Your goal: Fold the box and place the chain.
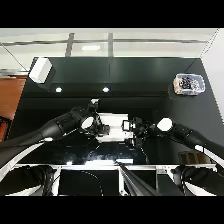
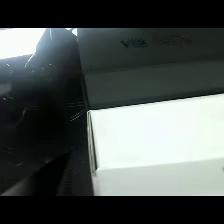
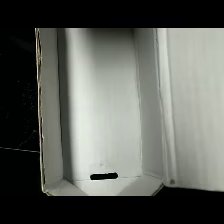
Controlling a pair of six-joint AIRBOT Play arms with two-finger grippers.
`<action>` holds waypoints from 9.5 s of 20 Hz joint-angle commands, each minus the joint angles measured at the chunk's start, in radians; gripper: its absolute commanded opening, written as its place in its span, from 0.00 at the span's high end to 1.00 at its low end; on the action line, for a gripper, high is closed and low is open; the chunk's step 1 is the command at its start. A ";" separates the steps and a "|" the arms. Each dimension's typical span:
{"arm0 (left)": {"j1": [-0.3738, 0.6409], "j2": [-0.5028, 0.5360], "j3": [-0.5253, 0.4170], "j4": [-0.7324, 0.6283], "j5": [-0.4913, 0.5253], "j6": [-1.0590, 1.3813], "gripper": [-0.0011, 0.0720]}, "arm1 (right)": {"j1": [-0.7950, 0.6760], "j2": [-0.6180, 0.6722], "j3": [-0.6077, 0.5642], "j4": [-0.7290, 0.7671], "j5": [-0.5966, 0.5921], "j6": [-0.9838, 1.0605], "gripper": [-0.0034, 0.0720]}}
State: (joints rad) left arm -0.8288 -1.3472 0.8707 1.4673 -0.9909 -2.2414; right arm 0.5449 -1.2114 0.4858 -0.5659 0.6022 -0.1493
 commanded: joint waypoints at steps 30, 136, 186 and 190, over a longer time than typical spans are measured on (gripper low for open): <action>-0.013 -0.059 0.064 0.009 -0.043 -0.066 0.95 | -0.003 0.058 0.000 -0.069 0.004 0.089 0.07; -0.013 -0.060 0.064 0.016 -0.061 -0.055 0.95 | 0.284 -0.162 0.444 -0.823 0.468 2.506 0.55; -0.013 -0.060 0.064 0.013 -0.031 -0.055 0.95 | -0.780 -0.373 0.817 -1.041 0.213 1.948 0.05; -0.013 -0.060 0.064 0.013 -0.031 -0.055 0.95 | -0.780 -0.517 0.993 -0.972 0.282 1.893 0.05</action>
State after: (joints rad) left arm -0.8417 -1.4063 0.9344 1.4803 -1.0199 -2.2959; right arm -0.2245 -1.6173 1.3621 -1.6192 0.8322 1.8305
